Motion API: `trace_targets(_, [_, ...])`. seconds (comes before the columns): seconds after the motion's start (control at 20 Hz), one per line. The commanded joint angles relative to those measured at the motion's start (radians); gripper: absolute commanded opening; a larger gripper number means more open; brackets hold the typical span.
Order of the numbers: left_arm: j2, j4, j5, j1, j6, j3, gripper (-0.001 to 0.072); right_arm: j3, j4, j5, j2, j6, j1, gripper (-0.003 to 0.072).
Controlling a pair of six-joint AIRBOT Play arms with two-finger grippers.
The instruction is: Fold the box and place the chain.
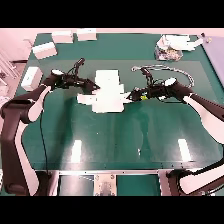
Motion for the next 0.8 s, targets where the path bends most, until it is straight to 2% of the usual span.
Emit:
trace_targets(0.0, [0.0, 0.021, -0.017, 0.001, -0.003, 0.002, 0.0415, 0.001, 0.0, 0.001, 0.0, 0.0, 0.0, 0.0008])
trace_targets(0.05, [0.0, 0.021, -0.019, 0.0, -0.002, 0.002, 0.0414, 0.001, 0.0, 0.001, 0.0, 0.0, 0.0, 0.0008])
trace_targets(0.15, [0.0, 0.021, -0.021, 0.0, 0.011, 0.002, 0.0289, 0.001, 0.0, 0.001, 0.0, 0.0, 0.0, 0.0008])
trace_targets(0.25, [0.0, 0.02, -0.032, 0.0, 0.043, 0.002, 0.0285, 0.001, 0.0, 0.001, 0.0, -0.001, 0.0, 0.0008])
trace_targets(0.3, [0.0, 0.02, -0.04, 0.0, 0.061, 0.002, 0.023, 0.001, 0.0, 0.001, 0.0, -0.007, 0.0, 0.0008])
trace_targets(0.4, [0.0, 0.016, -0.063, 0.0, 0.093, 0.002, 0.0226, 0.001, 0.0, 0.001, 0.0, -0.007, 0.0, 0.0008])
trace_targets(0.45, [0.0, 0.016, -0.07, 0.0, 0.112, 0.002, 0.0149, 0.001, 0.0, 0.0, 0.0, -0.007, 0.0, 0.0008])
trace_targets(0.55, [0.0, 0.004, -0.077, 0.0, 0.145, 0.002, 0.0107, 0.001, 0.0, 0.0, 0.0, -0.008, 0.0, 0.0008])
trace_targets(0.6, [0.0, -0.009, -0.093, 0.0, 0.169, 0.002, 0.005, 0.001, -0.004, 0.0, 0.0, -0.009, 0.0, 0.0008])
trace_targets(0.75, [0.0, -0.03, -0.143, 0.0, 0.263, 0.002, 0.0021, 0.001, -0.007, 0.0, 0.0, -0.019, 0.0, 0.0008])
